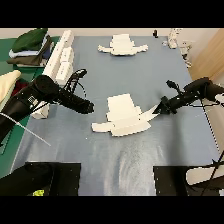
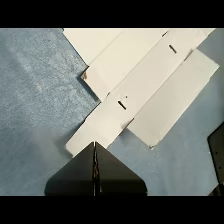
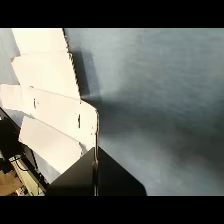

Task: Fold the box.

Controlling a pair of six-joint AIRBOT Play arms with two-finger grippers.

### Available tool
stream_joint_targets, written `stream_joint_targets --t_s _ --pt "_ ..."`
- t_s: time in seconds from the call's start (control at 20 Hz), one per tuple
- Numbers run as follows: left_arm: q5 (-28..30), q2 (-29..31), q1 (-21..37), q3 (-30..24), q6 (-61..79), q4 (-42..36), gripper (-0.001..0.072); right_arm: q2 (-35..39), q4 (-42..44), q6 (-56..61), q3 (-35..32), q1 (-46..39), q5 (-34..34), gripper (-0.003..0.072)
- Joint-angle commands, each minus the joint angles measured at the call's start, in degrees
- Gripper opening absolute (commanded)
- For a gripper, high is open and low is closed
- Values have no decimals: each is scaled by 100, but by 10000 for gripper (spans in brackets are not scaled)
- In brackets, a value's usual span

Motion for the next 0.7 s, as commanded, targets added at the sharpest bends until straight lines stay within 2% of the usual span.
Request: stream_joint_targets --t_s 0.0,0.15,0.35,0.5,0.65 --pt "13 2 -4 -2 0 2 12 949 111 431 -962 535 977 2" --pt "136 2 -4 -2 0 0 12 2085 107 1005 -1943 1008 1639 2" --pt "136 2 -4 -2 -2 -22 12 3331 -330 1980 -2734 1644 2253 1" --pt "214 2 -4 -2 0 -24 12 3668 -660 2433 -3060 2004 2389 2" --pt "350 2 -4 -2 0 -22 12 3648 -717 2446 -3095 2170 2649 2"
